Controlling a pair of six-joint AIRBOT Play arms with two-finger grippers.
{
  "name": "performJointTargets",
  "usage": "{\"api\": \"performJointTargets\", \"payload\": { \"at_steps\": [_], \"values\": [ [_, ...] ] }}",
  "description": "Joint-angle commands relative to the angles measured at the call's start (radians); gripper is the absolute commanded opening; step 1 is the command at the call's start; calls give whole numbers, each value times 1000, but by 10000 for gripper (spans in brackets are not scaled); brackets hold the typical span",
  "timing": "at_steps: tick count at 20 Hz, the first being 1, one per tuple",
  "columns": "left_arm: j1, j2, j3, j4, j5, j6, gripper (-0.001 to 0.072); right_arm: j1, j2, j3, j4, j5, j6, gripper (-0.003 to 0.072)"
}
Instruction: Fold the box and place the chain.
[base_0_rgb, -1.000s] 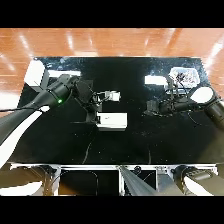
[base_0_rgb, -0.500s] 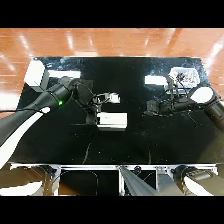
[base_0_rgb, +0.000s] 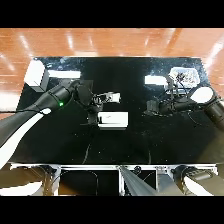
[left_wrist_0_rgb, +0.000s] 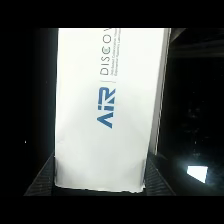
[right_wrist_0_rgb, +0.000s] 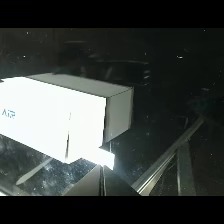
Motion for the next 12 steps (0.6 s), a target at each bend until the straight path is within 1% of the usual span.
{"api": "performJointTargets", "payload": {
  "at_steps": [1,6,7,8,9,10,11,12],
  "values": [
    [-5,0,-23,0,-42,-5,612,0,0,0,0,0,0,29],
    [-11,0,-31,1,-73,-5,608,0,0,0,0,-3,0,29],
    [-11,0,-31,2,-77,-5,567,0,0,0,0,-7,0,29],
    [-11,0,-32,2,-85,-5,474,0,0,0,0,-8,0,29],
    [-11,0,-34,1,-88,-6,410,0,0,0,0,-8,0,29],
    [-12,0,-35,1,-89,-6,406,0,0,0,0,-8,0,29],
    [-12,-1,-35,2,-93,-6,376,0,0,0,0,-8,0,29],
    [-12,-1,-35,2,-96,-6,290,0,0,0,0,-8,0,29]
  ]
}}
